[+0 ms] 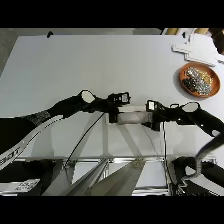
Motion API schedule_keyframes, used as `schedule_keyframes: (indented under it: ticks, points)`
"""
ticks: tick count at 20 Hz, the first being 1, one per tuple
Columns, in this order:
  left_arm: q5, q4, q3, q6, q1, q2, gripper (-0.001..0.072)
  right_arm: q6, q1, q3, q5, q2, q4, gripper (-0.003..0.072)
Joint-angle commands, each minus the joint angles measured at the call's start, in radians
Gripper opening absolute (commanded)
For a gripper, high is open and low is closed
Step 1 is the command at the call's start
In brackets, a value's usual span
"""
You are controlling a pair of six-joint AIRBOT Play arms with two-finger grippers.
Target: Fold the box and place the chain.
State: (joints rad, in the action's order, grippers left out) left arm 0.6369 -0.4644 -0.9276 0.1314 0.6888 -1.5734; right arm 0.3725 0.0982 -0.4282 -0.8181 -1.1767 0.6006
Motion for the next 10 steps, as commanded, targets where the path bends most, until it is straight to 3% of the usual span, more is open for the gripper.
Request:
schedule_keyframes:
  ticks: [1,6,7,8,10]
  points:
    - [-0.004,0.000,0.000,0.000,0.001,0.000,0.0009,0.002,0.000,-0.002,-0.055,-0.010,0.004,0.0653]
    - [-0.004,0.000,0.000,0.000,0.001,0.000,0.0009,0.003,0.025,-0.002,-0.029,-0.018,0.003,0.0634]
    - [-0.004,0.000,0.000,0.000,0.001,0.000,0.0009,0.003,0.025,-0.002,-0.023,-0.018,0.004,0.0606]
    - [-0.004,0.000,0.000,0.000,0.001,0.000,0.0009,0.003,0.025,-0.002,-0.020,-0.018,0.004,0.0505]
    - [-0.004,0.000,0.000,0.000,0.001,0.000,0.0009,0.003,0.025,-0.002,-0.020,-0.018,0.005,0.0470]
